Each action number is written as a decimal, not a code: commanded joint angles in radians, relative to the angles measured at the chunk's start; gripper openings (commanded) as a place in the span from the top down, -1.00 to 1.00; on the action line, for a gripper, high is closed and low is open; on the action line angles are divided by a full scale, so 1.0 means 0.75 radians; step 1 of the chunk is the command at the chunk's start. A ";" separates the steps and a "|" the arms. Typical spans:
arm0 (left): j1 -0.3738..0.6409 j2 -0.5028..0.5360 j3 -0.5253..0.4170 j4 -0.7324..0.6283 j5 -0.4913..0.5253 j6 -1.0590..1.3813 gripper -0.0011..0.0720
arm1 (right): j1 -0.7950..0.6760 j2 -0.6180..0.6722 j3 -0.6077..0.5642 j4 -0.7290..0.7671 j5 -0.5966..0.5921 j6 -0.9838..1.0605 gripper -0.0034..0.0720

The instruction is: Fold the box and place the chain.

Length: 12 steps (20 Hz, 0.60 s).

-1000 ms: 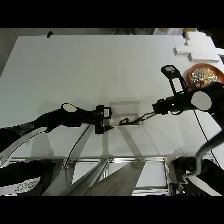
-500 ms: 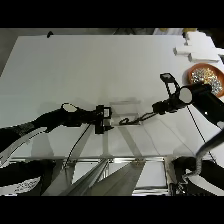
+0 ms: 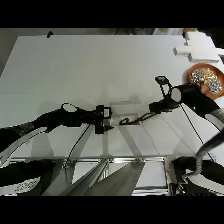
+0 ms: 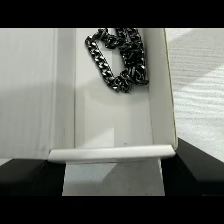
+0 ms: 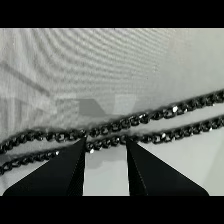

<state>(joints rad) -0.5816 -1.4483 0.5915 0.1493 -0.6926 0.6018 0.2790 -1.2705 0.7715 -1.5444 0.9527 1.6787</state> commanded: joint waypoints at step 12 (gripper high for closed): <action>0.001 -0.001 -0.001 0.000 0.000 0.001 0.40 | -0.001 -0.034 -0.001 0.005 -0.035 0.106 0.16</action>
<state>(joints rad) -0.5816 -1.4483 0.5915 0.1490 -0.6926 0.6018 0.2790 -1.2949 0.7715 -1.5406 0.9188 1.7401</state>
